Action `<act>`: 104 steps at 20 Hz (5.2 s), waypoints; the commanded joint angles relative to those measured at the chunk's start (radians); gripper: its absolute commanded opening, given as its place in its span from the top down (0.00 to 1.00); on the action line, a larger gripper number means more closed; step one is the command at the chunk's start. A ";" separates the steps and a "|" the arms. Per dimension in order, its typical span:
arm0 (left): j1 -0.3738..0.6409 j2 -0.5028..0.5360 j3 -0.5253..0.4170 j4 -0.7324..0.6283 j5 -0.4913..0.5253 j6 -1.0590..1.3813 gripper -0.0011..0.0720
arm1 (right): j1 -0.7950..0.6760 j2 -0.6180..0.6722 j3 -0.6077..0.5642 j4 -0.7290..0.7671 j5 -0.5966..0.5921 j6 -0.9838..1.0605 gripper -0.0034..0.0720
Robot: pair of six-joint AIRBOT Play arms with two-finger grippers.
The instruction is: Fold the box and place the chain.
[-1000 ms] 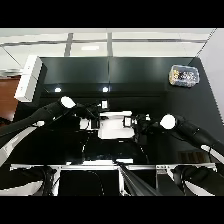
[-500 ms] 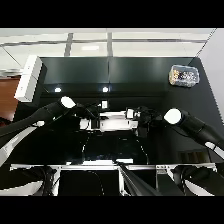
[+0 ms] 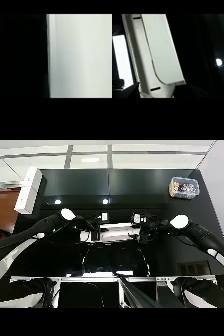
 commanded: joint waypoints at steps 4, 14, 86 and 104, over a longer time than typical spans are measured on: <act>0.000 0.000 0.001 0.000 -0.031 0.000 0.95 | -0.016 -0.093 0.001 0.111 0.080 -0.108 0.04; 0.000 0.000 0.005 0.000 -0.072 -0.003 0.95 | 0.056 -0.123 -0.002 0.000 0.082 -0.013 0.04; 0.126 0.141 -0.033 -0.086 -0.080 -0.715 0.96 | 0.028 -0.173 -0.001 -0.064 0.042 -0.017 0.39; 0.080 0.336 -0.241 0.201 0.031 -0.137 0.01 | 0.028 -0.173 -0.001 -0.064 0.042 -0.017 0.39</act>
